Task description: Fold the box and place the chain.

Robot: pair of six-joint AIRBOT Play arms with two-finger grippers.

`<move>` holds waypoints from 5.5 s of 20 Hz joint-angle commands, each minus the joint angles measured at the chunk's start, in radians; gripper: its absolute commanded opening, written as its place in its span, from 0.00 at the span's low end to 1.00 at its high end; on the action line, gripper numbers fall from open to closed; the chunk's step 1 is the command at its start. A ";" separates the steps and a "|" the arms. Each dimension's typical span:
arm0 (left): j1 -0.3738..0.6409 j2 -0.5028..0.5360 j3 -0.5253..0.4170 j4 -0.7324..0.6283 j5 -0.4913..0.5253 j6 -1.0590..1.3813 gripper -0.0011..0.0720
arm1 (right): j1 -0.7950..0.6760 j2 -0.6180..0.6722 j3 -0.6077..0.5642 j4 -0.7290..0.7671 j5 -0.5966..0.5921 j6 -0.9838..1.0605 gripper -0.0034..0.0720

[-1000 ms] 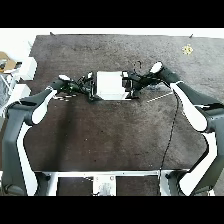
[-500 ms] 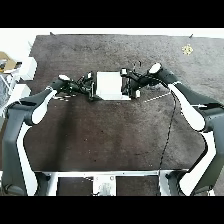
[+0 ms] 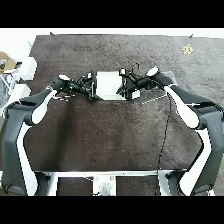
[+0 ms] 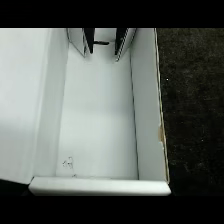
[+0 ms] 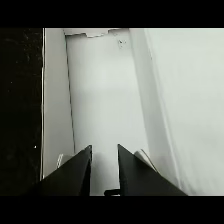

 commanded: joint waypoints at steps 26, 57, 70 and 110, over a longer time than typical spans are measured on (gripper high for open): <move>-0.001 0.000 0.000 0.000 0.001 0.000 0.48 | -0.047 -0.006 0.330 -0.408 0.373 0.817 0.05; -0.002 0.000 0.000 -0.001 0.001 0.000 0.48 | -0.233 0.058 -0.083 0.001 0.102 1.068 0.05; -0.002 0.000 0.000 -0.002 0.001 0.000 0.48 | -0.204 0.058 -0.083 0.214 0.177 1.035 0.71; -0.002 0.000 0.000 -0.002 0.001 0.000 0.48 | 0.259 -0.036 0.303 -0.942 0.122 1.921 0.38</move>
